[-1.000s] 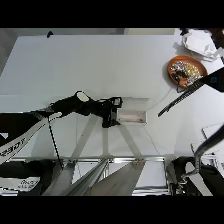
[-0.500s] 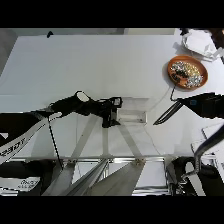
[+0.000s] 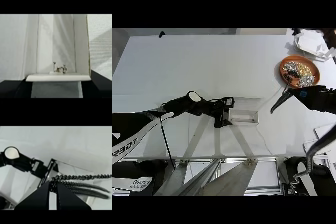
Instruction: Fold the box and place the chain.
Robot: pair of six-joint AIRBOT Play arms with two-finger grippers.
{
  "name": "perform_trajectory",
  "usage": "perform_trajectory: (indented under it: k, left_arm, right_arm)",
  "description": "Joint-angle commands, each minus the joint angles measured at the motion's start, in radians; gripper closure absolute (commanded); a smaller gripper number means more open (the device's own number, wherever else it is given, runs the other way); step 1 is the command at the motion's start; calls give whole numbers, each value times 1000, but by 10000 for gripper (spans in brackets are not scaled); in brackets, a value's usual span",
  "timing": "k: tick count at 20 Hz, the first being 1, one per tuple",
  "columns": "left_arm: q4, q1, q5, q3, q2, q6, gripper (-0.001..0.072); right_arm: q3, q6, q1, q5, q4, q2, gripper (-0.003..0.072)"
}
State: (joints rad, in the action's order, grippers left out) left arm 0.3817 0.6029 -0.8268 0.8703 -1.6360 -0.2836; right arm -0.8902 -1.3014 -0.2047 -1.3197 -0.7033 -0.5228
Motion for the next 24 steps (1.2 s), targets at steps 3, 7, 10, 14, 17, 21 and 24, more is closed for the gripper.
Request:
perform_trajectory:
  k: [3,7,10,14,17,21,24]
  left_arm:
    - [0,-1,0,0,0,0,500]
    - [0,-1,0,0,0,0,500]
    - [0,-1,0,0,0,0,500]
    - [0,-1,0,0,0,0,500]
    - [0,-1,0,0,0,0,500]
    - [0,-1,0,0,0,0,500]
    - [0,-1,0,0,0,0,500]
  right_arm:
    - [29,29,247,134,-21,-91,675]
    - [29,-11,435,195,-219,-217,674]
    - [29,-11,461,225,-242,-247,674]
    - [32,-11,462,235,-239,-256,674]
    - [70,-11,520,267,-252,-293,674]
    - [90,-11,636,338,-293,-407,674]
    - [90,-11,686,371,-303,-476,674]
